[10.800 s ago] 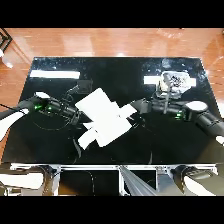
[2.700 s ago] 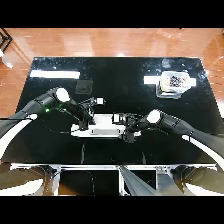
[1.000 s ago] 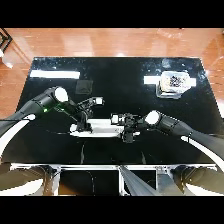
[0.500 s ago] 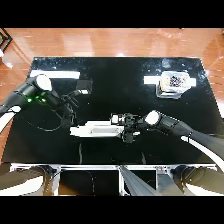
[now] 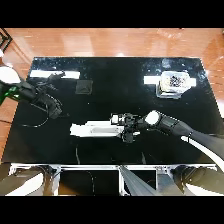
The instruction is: Fold the box and place the chain.
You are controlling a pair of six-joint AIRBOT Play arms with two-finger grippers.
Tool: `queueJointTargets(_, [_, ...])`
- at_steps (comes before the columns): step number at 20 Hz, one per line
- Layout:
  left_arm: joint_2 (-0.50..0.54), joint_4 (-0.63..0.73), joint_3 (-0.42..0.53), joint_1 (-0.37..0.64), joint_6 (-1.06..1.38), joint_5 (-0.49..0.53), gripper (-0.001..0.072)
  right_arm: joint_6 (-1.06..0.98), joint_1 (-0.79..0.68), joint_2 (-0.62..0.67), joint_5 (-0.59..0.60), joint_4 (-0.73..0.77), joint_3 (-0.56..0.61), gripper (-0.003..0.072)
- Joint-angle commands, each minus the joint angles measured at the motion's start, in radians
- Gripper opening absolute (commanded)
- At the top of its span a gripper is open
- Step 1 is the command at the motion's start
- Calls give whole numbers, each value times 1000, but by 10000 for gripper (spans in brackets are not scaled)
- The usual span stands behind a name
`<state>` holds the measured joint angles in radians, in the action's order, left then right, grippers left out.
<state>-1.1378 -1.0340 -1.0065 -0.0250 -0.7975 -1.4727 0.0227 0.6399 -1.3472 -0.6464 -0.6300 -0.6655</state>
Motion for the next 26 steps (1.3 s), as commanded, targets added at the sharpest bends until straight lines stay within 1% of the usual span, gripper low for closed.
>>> queueJointTargets(1, [162,66,69,7,-131,158,14,0,0,0,0,0,-1,460])
queueJointTargets(3, [275,137,164,-14,-166,272,14,0,0,0,0,0,-1,460])
queueJointTargets(4, [336,163,229,-43,-177,347,14,0,0,0,0,0,-1,460])
queueJointTargets(6, [425,164,355,-125,-175,460,16,0,0,0,0,0,-1,460])
queueJointTargets(8, [450,154,456,-202,-175,491,18,-1,0,0,0,0,-1,460])
queueJointTargets(9, [444,157,489,-228,-175,531,18,-1,0,0,0,0,-1,460])
queueJointTargets(10, [432,156,507,-253,-175,563,20,-1,0,0,0,0,-1,460])
queueJointTargets(11, [417,155,512,-274,-172,547,58,-1,0,0,0,0,-1,460])
queueJointTargets(12, [404,149,512,-296,-170,526,222,-1,0,0,1,0,-1,460])
queueJointTargets(13, [397,147,512,-320,-163,512,351,-1,0,0,0,0,-1,460])
queueJointTargets(15, [396,143,512,-365,-142,523,645,-1,0,0,0,0,-1,460])
queueJointTargets(16, [396,132,512,-382,-142,539,650,-1,0,0,0,0,-1,460])
queueJointTargets(17, [395,125,512,-394,-151,552,623,-1,0,0,0,0,-1,460])
queueJointTargets(19, [389,127,512,-398,-182,545,613,-1,0,0,0,0,-1,460])
queueJointTargets(20, [382,127,513,-399,-206,535,561,-1,0,0,0,0,-1,460])
queueJointTargets(21, [373,135,517,-399,-209,521,403,-1,0,0,0,0,-1,460])
queueJointTargets(22, [364,157,522,-399,-209,516,180,-1,0,0,0,0,-1,460])
queueJointTargets(23, [358,191,529,-399,-204,518,20,-1,0,0,0,0,-1,460])
queueJointTargets(24, [355,227,537,-399,-193,537,20,-1,0,0,0,0,-1,460])
queueJointTargets(26, [354,283,548,-399,-146,619,19,-1,0,0,0,1,-1,460])
